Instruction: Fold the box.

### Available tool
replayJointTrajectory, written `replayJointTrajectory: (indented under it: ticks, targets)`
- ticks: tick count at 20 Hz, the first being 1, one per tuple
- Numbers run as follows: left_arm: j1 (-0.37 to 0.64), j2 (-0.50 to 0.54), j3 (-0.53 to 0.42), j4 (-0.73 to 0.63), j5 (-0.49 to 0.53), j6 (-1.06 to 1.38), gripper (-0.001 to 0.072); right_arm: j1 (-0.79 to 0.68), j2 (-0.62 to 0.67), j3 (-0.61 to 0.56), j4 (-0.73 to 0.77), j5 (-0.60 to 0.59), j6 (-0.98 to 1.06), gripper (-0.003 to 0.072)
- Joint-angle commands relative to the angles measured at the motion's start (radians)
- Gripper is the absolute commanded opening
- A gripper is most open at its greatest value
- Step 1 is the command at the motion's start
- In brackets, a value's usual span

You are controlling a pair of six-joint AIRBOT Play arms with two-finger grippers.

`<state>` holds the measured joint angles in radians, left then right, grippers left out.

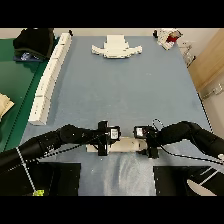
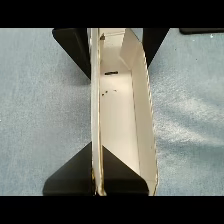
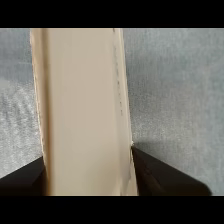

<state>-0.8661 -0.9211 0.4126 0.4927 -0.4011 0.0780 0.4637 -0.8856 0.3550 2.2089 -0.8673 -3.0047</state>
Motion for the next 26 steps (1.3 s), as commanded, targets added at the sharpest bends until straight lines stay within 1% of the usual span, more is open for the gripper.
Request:
replayJointTrajectory:
  ticks: [1, 4, 5, 6, 8, 10, 26]
  targets:
    - [0.0, 0.0, 0.001, 0.0, 0.0, 0.0, 0.0011, 0.004, -0.001, -0.008, -0.013, 0.009, 0.0, 0.0652]
    - [0.0, 0.0, 0.001, 0.0, 0.0, 0.0, 0.0012, 0.004, 0.0, -0.013, -0.013, 0.023, 0.0, 0.0649]
    - [0.0, 0.0, 0.001, 0.0, 0.0, 0.0, 0.0011, 0.004, -0.001, -0.013, -0.013, 0.025, 0.0, 0.0592]
    - [0.0, 0.0, 0.001, 0.0, 0.0, 0.0, 0.0011, 0.004, 0.0, -0.013, -0.013, 0.025, 0.0, 0.0551]
    - [0.0, 0.0, 0.001, 0.0, 0.0, 0.0, 0.0012, 0.004, 0.0, -0.013, -0.013, 0.025, 0.0, 0.0549]
    - [0.0, 0.0, 0.001, 0.0, 0.0, 0.0, 0.0012, 0.004, 0.0, -0.013, -0.013, 0.024, 0.0, 0.0507]
    - [0.0, 0.0, 0.001, 0.0, 0.0, 0.0, 0.0011, 0.004, 0.0, -0.011, -0.013, 0.021, 0.0, 0.0509]
